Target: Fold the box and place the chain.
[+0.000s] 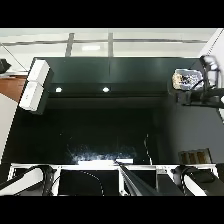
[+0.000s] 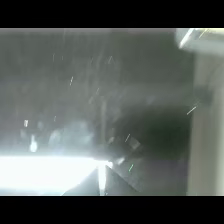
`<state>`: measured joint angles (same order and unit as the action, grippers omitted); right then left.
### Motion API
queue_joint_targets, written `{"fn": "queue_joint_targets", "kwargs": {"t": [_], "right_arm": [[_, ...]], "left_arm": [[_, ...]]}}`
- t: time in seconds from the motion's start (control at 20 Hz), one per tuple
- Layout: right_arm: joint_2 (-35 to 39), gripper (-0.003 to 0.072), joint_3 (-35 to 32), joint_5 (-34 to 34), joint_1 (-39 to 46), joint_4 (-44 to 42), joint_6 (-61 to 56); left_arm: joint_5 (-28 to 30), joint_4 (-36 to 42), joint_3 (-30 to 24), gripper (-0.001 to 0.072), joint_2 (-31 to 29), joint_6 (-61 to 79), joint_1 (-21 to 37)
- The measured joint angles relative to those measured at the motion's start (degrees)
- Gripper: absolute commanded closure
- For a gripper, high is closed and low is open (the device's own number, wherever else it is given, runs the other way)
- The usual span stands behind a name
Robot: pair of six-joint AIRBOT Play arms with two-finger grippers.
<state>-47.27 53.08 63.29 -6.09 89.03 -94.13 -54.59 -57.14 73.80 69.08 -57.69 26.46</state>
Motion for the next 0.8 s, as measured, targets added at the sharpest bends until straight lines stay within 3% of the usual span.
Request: {"fn": "queue_joint_targets", "kwargs": {"t": [0.2, 0.35, 0.55, 0.8], "right_arm": [[8.2, 0.0641, 2.1, -0.5, -0.1, 4.0, -0.2], [13.0, 0.0641, -2.3, -2.0, -0.1, 5.7, -0.4], [15.2, 0.0642, -12.8, -6.7, -0.1, 6.4, -1.6], [15.9, 0.0643, -18.6, -9.6, -0.1, 6.8, -2.1]], "left_arm": [[-1.7, -3.1, -6.1, 0.0689, -9.1, -4.9, -5.0], [0.8, -5.5, -18.4, 0.0688, -18.8, -6.4, -12.6], [5.7, -10.1, -34.7, 0.0684, -30.5, -9.0, -21.7], [8.7, -15.0, -42.1, 0.0683, -37.3, -11.4, -25.2]]}}
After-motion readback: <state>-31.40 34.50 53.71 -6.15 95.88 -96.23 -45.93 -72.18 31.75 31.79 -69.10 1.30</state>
